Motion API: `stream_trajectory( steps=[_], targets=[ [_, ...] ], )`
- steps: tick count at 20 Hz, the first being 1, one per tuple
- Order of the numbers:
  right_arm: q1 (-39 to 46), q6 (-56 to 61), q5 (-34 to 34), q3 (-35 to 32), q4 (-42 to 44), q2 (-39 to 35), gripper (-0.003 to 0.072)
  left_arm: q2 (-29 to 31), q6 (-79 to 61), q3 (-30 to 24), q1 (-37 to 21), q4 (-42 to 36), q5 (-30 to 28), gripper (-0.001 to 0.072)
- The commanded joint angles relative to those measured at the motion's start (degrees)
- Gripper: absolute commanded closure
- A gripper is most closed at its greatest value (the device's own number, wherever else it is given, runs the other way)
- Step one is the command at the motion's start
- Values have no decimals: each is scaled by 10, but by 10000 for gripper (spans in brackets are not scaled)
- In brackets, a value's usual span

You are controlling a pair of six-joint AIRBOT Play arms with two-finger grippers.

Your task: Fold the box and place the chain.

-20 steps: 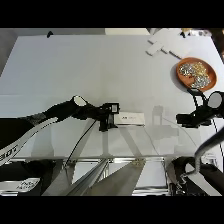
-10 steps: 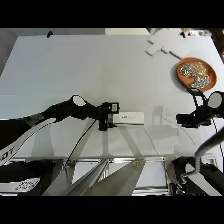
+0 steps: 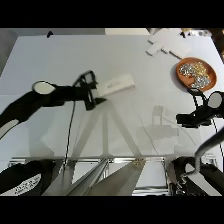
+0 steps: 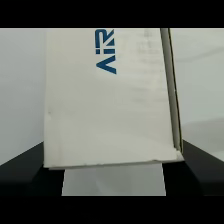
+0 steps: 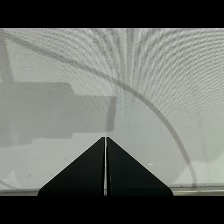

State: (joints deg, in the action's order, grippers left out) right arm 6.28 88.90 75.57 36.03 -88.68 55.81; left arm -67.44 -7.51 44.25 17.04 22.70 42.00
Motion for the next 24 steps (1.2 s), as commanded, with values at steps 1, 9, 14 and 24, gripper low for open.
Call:
stream_trajectory(
  steps=[1,9,14,24],
  targets=[
    [0,0,0,0,0,0,670,66,127,0,-134,67,-3,705],
    [0,0,0,0,0,0,670,75,490,-21,-385,364,-11,706],
    [0,0,0,0,0,0,670,69,610,-93,-444,489,-24,706],
    [0,0,0,0,0,0,670,59,619,-151,-476,488,-2,265]
  ],
)
